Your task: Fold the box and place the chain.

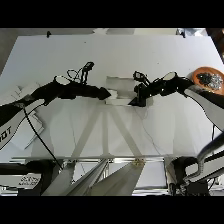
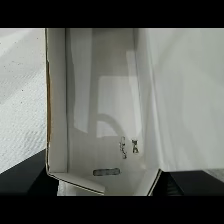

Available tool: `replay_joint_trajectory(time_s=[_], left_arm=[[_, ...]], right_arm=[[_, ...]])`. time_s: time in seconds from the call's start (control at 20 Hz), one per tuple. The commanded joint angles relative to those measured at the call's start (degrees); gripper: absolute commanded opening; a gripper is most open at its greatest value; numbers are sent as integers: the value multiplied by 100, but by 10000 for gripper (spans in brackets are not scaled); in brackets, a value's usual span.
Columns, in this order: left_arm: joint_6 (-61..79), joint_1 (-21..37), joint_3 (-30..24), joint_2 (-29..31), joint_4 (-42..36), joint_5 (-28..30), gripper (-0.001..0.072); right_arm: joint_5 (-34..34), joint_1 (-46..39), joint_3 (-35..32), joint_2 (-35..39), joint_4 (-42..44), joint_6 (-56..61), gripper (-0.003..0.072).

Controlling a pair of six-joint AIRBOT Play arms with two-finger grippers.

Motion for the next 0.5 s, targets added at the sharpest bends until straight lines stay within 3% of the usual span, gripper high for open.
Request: replay_joint_trajectory(time_s=[0.0,0.45], left_arm=[[-872,-127,48,11,752,382,517],[-1596,-133,133,9,999,586,508]], right_arm=[[2,4,0,2,7,11,399],[2,4,0,2,7,11,399]])
